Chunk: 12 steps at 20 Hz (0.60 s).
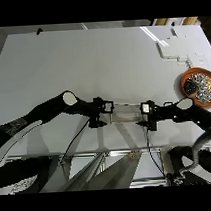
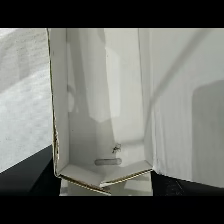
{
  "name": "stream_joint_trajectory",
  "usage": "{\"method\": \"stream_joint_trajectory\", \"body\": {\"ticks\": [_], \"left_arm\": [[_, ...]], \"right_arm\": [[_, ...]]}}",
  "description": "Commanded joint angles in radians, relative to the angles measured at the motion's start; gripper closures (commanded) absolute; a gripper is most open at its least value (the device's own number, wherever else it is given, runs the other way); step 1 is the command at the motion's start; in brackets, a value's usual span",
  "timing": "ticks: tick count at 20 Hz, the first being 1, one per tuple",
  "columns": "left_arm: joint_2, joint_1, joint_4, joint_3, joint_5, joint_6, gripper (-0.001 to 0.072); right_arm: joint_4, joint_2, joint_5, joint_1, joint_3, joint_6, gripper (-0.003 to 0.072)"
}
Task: Fold the box and place the chain.
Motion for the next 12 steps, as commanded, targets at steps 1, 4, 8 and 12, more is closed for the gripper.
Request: {"method": "stream_joint_trajectory", "body": {"ticks": [1,4,8,12], "left_arm": [[-0.011,-0.008,-0.102,-0.037,0.026,0.137,0.0002],[-0.019,-0.015,-0.141,-0.042,0.037,0.137,0.0002],[-0.032,-0.031,-0.225,-0.042,0.073,0.177,0.0003],[-0.058,-0.044,-0.227,-0.042,0.084,0.177,0.0003]], "right_arm": [[0.0,0.001,0.001,0.0,0.001,0.0,0.0349],[0.0,0.001,0.0,0.0,0.001,0.0,0.0349],[0.0,0.001,0.001,0.0,0.001,0.0,0.0349],[0.0,0.001,0.0,0.0,0.001,0.0,0.0349]]}}
